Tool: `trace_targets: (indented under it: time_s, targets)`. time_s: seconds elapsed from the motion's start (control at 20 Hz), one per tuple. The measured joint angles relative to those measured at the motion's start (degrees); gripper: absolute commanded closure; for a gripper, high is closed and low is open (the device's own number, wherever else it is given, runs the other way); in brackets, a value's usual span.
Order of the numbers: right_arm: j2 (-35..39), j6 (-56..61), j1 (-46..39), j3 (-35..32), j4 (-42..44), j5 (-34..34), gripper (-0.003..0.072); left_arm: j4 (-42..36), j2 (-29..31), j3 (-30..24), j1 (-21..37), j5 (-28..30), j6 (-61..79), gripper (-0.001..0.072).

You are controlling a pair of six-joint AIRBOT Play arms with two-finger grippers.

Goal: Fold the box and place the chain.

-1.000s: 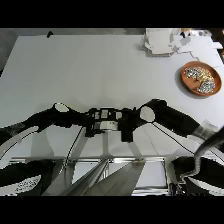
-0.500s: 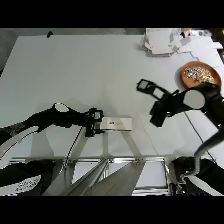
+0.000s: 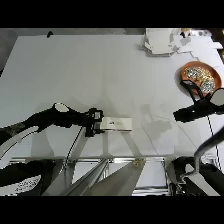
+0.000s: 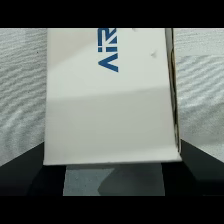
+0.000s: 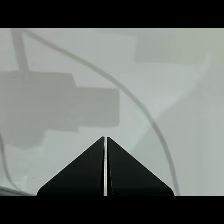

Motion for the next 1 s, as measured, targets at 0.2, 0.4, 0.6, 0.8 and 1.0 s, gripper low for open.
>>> trace_targets:
  time_s: [0.2, 0.4, 0.6, 0.8, 1.0]
  targets:
    - [0.00, 0.61, -1.84, -0.70, 0.52, -0.57, 0.0664, -0.09, 0.00, 0.00, 0.00, 0.00, 0.00, 0.0696]
    - [0.00, 0.85, -2.32, -0.87, 1.73, -1.81, 0.0664, -0.13, 0.00, 0.00, 0.00, 0.00, 0.00, 0.0702]
    - [0.00, 0.98, -2.49, -0.92, 2.67, -2.10, 0.0663, -0.11, 1.25, -0.02, 0.35, 1.01, -0.94, 0.0707]
    - [0.00, 1.01, -2.51, -0.92, 2.91, -2.23, 0.0663, 0.15, 9.01, -0.02, 2.73, 3.82, -7.10, 0.0706]
    - [0.00, 0.98, -2.51, -0.92, 3.04, -2.23, 0.0663, 1.14, 20.94, -0.02, 10.36, 10.80, -21.18, 0.0706]
